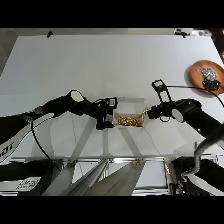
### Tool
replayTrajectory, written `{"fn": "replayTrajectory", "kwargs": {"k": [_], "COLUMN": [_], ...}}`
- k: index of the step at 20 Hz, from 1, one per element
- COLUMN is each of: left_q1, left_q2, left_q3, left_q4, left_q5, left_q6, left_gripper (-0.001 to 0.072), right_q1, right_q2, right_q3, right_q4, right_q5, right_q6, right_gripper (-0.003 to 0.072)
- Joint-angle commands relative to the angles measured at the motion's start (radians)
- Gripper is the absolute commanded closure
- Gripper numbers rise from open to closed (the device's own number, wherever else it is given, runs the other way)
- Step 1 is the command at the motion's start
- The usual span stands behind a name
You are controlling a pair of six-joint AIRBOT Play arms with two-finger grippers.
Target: Fold the box and place the chain.
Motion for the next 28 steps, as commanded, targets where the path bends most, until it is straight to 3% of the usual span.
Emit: {"fn": "replayTrajectory", "kwargs": {"k": [1,9,15,18,21,24,28], "left_q1": [0.0,0.0,0.0,0.0,0.0,0.0,0.0], "left_q2": [0.001,0.001,0.001,0.001,0.001,0.001,0.001], "left_q3": [0.001,0.001,0.001,0.001,0.001,0.001,0.001], "left_q4": [0.0,0.0,0.0,0.0,0.0,0.0,0.0], "left_q5": [0.0,0.0,0.0,0.0,0.0,0.0,0.0], "left_q6": [0.0,0.0,0.0,0.0,0.0,0.0,0.0], "left_gripper": [0.0218,0.0218,0.0218,0.0218,0.0218,0.0218,0.0218], "right_q1": [-0.005,-0.005,-0.005,-0.005,-0.005,-0.005,-0.004], "right_q2": [-0.063,-0.115,-0.115,-0.089,0.022,0.234,0.519], "right_q3": [-0.003,-0.003,-0.003,-0.003,-0.001,0.002,0.004], "right_q4": [0.103,0.14,0.145,0.145,0.145,0.181,0.349], "right_q5": [-0.109,-0.143,-0.131,-0.079,0.016,0.106,0.137], "right_q6": [-0.103,-0.108,-0.107,-0.107,-0.107,-0.107,-0.116], "right_gripper": [0.0391,0.0398,0.0661,0.0675,0.0676,0.0676,0.0675]}}
